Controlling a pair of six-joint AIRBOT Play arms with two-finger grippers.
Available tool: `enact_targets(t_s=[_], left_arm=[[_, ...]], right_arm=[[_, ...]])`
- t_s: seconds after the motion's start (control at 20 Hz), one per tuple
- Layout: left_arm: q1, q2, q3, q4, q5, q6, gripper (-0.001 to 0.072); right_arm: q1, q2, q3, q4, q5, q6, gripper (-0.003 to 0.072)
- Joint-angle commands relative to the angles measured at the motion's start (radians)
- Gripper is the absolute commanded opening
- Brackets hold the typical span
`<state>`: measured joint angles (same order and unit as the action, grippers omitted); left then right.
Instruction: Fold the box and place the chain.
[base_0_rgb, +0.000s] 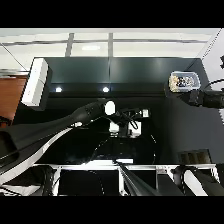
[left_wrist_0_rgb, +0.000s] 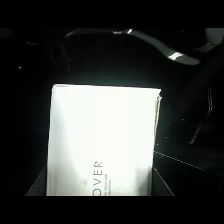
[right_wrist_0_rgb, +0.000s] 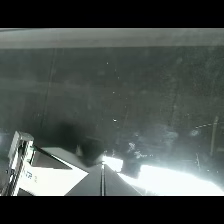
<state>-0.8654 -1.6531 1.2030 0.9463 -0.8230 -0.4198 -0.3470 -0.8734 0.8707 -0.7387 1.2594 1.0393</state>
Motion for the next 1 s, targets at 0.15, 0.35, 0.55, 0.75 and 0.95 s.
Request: enact_targets(t_s=[0.15, 0.35, 0.55, 0.75, 0.95], left_arm=[[0.055, 0.075, 0.031, 0.411, -0.221, -0.478, 0.0213], [0.29, 0.199, 0.014, 0.514, -0.436, -0.72, 0.0212], [0.625, 0.353, -0.087, 0.516, -0.544, -0.827, 0.0212], [0.984, 0.472, -0.25, 0.508, -0.554, -0.871, 0.0212], [1.266, 0.51, -0.309, 0.537, -0.552, -0.906, 0.0213]], right_arm=[[0.0, 0.001, -0.001, 0.0, 0.0, 0.0, 0.0016], [0.0, 0.001, -0.001, 0.0, 0.0, 0.0, 0.0016], [0.0, 0.001, -0.001, -0.001, 0.0, -0.01, 0.0016], [0.0, 0.001, -0.001, -0.001, 0.0, -0.02, 0.0016], [0.0, 0.001, -0.001, -0.012, 0.0, -0.023, 0.0016]])
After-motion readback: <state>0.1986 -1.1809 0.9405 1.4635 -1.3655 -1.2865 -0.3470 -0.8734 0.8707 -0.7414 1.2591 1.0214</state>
